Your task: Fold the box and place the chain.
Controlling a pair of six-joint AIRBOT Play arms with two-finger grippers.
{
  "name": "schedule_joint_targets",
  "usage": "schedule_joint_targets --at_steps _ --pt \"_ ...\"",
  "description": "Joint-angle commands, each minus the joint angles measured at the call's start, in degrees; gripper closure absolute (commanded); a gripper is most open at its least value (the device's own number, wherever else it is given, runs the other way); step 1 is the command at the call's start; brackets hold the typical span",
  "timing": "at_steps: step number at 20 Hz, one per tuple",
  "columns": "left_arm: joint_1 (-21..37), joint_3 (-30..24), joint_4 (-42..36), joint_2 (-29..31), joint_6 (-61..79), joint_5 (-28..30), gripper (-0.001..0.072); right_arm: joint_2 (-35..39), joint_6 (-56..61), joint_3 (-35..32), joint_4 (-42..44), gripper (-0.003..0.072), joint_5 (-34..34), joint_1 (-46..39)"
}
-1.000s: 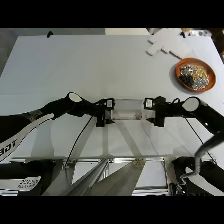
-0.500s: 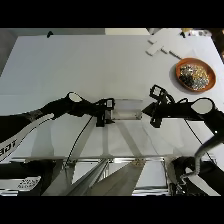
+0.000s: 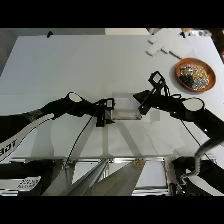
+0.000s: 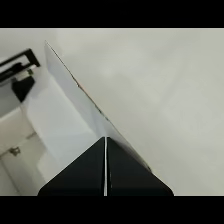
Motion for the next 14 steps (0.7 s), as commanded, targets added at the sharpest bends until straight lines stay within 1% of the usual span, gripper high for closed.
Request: schedule_joint_targets --at_steps 1,3,6,8,11,14 --pt "0.0 0.0 0.0 0.0 0.0 0.0 0.0677 -4.5 1.0 0.0 -2.5 0.0675 -3.4 0.5" --pt "0.0 0.0 0.0 0.0 0.0 0.0 0.0677 -6.9 5.2 0.0 -6.8 0.0675 -4.1 0.5" --pt "0.0 0.0 0.0 0.0 0.0 0.0 0.0677 -9.9 13.0 0.0 -15.7 0.0675 -4.3 0.5" --pt "0.0 0.0 0.0 0.0 0.0 0.0 0.0677 -10.3 16.2 0.0 -19.5 0.0674 -4.2 0.5" --pt "0.0 0.0 0.0 0.0 0.0 0.0 0.0677 -7.1 16.2 0.1 -19.5 0.0674 -2.8 0.5" --pt "0.0 0.0 0.0 0.0 0.0 0.0 0.0677 -0.5 16.4 0.3 -20.7 0.0674 2.2 0.5"
